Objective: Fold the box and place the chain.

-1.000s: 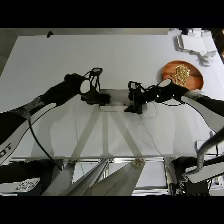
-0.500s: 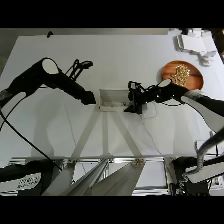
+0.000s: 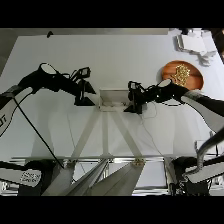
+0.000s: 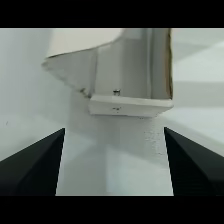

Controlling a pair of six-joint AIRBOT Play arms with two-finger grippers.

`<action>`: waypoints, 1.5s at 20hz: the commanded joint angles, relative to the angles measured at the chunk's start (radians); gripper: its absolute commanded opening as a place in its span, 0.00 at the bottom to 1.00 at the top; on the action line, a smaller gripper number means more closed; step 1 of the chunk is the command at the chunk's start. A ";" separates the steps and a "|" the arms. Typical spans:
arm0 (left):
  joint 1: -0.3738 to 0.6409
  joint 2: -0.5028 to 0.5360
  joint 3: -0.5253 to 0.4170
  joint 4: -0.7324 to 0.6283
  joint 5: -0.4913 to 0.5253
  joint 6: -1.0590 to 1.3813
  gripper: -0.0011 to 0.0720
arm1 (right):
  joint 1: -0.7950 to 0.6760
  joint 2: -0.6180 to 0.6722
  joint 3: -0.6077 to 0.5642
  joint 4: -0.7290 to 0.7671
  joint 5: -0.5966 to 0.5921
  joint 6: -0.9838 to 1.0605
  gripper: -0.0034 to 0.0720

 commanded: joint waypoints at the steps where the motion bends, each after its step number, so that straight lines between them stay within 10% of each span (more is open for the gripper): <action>1: -0.016 -0.068 0.000 -0.055 -0.004 0.301 0.97 | 0.000 0.000 0.001 0.000 0.000 0.000 0.76; 30: -0.031 -0.080 0.001 -0.063 -0.019 0.053 0.97 | 0.000 0.000 0.001 0.000 0.000 0.000 0.76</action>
